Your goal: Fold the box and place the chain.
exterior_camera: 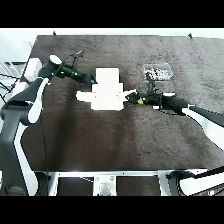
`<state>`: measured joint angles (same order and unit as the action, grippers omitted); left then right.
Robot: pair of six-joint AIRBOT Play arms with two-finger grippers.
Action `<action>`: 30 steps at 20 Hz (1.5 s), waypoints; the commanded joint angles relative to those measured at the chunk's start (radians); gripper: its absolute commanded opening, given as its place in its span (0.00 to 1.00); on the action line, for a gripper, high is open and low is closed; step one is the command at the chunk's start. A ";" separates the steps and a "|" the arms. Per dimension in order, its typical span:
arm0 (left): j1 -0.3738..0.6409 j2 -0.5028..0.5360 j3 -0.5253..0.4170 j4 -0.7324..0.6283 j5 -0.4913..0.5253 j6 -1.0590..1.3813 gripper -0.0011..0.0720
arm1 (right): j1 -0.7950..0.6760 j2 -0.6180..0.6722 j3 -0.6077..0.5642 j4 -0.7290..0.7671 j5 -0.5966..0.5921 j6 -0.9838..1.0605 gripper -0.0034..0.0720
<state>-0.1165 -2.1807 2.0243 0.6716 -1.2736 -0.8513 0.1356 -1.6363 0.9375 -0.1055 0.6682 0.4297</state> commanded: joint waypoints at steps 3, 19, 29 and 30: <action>-0.001 -0.026 0.007 -0.075 0.015 0.034 0.88 | 0.000 0.000 0.000 0.000 0.003 -0.009 0.07; -0.024 -0.058 0.007 -0.103 -0.008 0.079 0.40 | 0.000 0.000 0.000 0.000 0.005 -0.020 0.07; -0.024 -0.058 0.006 -0.105 -0.038 0.204 0.08 | -0.005 0.000 0.000 0.002 0.005 -0.023 0.29; -0.024 -0.058 0.006 -0.105 -0.043 0.227 0.04 | -0.008 0.001 0.000 0.002 0.005 -0.023 0.29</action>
<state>-0.1421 -2.2383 2.0315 0.5644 -1.3056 -0.6849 0.1329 -1.6363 0.9375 -0.1066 0.6727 0.4065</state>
